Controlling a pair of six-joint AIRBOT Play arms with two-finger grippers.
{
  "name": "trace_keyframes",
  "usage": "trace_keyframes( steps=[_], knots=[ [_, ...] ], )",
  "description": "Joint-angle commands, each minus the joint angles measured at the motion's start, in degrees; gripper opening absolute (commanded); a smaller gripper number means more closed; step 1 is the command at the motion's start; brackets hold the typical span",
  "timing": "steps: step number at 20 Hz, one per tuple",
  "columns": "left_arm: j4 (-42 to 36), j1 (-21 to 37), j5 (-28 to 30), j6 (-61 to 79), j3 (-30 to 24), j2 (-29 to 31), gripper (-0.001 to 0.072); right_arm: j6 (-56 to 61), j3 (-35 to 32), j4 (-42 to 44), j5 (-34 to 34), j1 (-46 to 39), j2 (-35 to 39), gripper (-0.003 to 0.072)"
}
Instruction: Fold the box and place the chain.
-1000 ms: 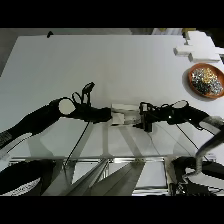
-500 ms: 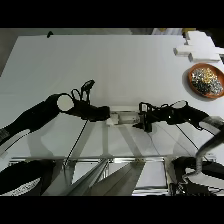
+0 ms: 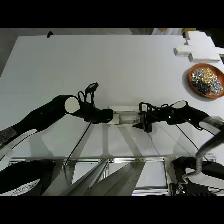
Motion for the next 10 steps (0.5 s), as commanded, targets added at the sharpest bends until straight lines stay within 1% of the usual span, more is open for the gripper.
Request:
trace_keyframes(
  steps=[1, 3, 5, 7, 10],
  knots=[
    [6.6, -2.9, 0.1, -7.8, 3.2, -1.8, 0.0295, 0.0, 0.0, 0.0, 0.0, 0.0, 0.0, 0.0414],
    [10.4, -4.5, -1.2, -11.9, 5.2, -3.0, 0.0295, 0.0, 0.0, 0.0, 0.0, 0.0, 0.0, 0.0414],
    [15.5, -5.8, -4.7, -17.1, 7.1, -4.1, 0.0294, 0.0, 0.0, 0.0, 0.0, 0.0, 0.0, 0.0414],
    [18.5, -6.9, -7.7, -20.3, 8.9, -4.8, 0.0294, 0.0, 0.0, 0.0, 0.0, 0.0, 0.0, 0.0414],
    [21.4, -8.5, -8.6, -25.2, 11.6, -5.7, 0.0293, 0.0, 0.0, 0.0, 0.0, 0.0, 0.0, 0.0414]
  ],
)
